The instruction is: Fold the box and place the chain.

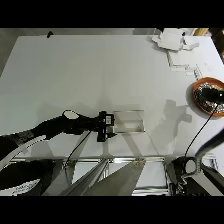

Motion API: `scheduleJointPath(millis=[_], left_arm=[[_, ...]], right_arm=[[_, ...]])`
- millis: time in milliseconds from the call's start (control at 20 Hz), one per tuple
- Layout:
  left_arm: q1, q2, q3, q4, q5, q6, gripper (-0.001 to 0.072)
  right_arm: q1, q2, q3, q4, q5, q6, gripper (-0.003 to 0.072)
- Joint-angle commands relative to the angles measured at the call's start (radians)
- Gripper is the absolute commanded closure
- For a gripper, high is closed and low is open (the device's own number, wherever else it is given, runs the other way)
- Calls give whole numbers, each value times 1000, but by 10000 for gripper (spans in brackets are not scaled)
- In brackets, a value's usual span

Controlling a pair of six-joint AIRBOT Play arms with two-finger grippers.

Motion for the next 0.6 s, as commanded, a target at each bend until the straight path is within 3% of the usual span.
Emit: scheduleJointPath(millis=[0,400,550], left_arm=[[0,1,1,0,0,0,569],[0,1,1,0,0,0,569],[0,1,1,0,0,0,569]], right_arm=[[82,127,0,92,142,-65,666],[390,394,0,317,465,-273,665],[512,440,0,382,515,-280,666]])
